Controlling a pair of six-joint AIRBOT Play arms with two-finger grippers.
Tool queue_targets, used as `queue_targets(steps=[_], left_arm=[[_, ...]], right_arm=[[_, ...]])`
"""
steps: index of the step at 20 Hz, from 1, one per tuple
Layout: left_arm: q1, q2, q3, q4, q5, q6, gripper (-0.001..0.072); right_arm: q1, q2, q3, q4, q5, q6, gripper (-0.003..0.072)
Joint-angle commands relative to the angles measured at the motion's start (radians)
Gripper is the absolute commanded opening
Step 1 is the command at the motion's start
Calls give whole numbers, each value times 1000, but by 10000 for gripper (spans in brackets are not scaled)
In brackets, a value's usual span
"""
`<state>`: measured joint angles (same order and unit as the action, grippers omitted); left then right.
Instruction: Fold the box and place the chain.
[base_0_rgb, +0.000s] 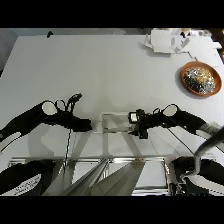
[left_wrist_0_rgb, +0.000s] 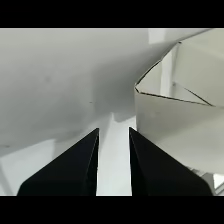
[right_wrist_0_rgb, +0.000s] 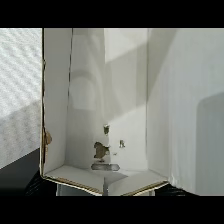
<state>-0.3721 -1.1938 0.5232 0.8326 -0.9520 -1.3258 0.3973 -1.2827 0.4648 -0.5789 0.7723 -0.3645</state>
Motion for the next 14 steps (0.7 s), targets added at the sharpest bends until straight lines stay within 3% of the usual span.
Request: queue_targets(steps=[1,9,11,14], left_arm=[[-15,8,0,-93,3,93,193],[-21,96,0,-196,6,160,213],[-51,95,0,-196,9,160,278],[-105,56,0,-199,28,158,294]], right_arm=[[0,1,0,0,0,0,402],[0,1,0,0,0,0,402],[0,1,0,0,0,0,402],[0,1,0,0,0,0,402]])
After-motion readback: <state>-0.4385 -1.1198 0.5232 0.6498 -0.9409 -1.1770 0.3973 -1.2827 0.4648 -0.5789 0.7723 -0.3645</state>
